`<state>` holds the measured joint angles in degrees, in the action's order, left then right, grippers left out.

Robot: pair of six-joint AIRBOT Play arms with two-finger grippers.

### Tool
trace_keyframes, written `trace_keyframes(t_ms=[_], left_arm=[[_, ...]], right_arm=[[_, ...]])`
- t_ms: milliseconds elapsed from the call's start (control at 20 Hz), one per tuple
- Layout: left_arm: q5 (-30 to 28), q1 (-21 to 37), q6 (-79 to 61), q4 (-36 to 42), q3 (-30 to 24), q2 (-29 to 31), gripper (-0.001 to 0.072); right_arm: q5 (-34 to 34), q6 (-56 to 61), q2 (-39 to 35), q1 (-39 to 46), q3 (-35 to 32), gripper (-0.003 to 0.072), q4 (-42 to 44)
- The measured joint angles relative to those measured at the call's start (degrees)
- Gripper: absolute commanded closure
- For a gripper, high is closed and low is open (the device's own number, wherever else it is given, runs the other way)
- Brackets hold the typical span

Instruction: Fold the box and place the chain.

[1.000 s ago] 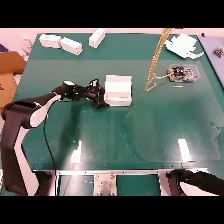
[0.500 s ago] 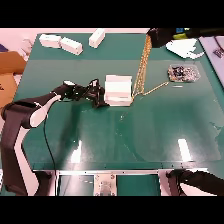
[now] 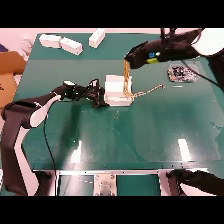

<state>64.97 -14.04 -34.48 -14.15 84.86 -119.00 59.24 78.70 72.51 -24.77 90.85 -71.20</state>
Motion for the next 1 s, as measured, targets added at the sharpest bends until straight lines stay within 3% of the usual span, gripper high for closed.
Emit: trace_keyframes(t_ms=[550,1000], left_arm=[[0.02,0.00,0.02,0.02,0.00,0.00,0.0352],[0.07,0.00,0.00,0.02,0.00,0.00,0.0352]], right_arm=[[-10.80,-0.31,0.57,-2.62,-13.40,0.0679,3.54],[-16.04,-0.63,8.09,-2.69,-16.22,0.0679,4.68]])
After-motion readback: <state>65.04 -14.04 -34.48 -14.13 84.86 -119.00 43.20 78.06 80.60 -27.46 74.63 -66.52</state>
